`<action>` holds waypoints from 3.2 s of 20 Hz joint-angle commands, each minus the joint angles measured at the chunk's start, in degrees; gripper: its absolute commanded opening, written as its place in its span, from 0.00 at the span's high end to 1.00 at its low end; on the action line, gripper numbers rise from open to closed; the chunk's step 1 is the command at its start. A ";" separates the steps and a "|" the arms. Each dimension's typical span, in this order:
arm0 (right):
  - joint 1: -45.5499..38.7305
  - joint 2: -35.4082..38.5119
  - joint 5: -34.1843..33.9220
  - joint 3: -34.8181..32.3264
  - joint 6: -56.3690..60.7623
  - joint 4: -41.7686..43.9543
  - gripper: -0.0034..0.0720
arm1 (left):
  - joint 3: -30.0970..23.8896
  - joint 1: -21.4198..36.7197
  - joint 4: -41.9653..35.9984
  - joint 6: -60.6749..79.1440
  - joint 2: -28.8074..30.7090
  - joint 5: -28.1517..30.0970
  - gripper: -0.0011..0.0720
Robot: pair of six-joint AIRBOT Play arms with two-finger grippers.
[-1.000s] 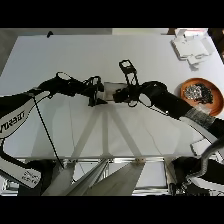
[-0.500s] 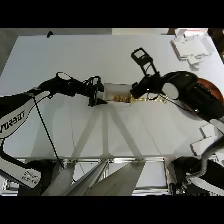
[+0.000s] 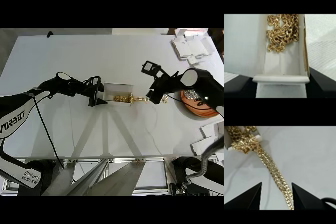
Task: Fold the box and place the chain.
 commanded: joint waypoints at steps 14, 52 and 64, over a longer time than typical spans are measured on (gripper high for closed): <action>-1.01 -17.53 -7.43 -0.17 -20.41 9.35 0.65 | 0.04 0.00 -0.02 0.00 0.00 0.02 0.47; 17.75 -4.92 -12.17 11.41 5.88 9.99 0.55 | 0.04 0.00 -0.02 0.00 0.00 0.02 0.47; -5.20 -6.80 6.47 6.51 -26.32 21.33 0.33 | 0.04 0.00 -0.02 0.00 0.00 0.02 0.47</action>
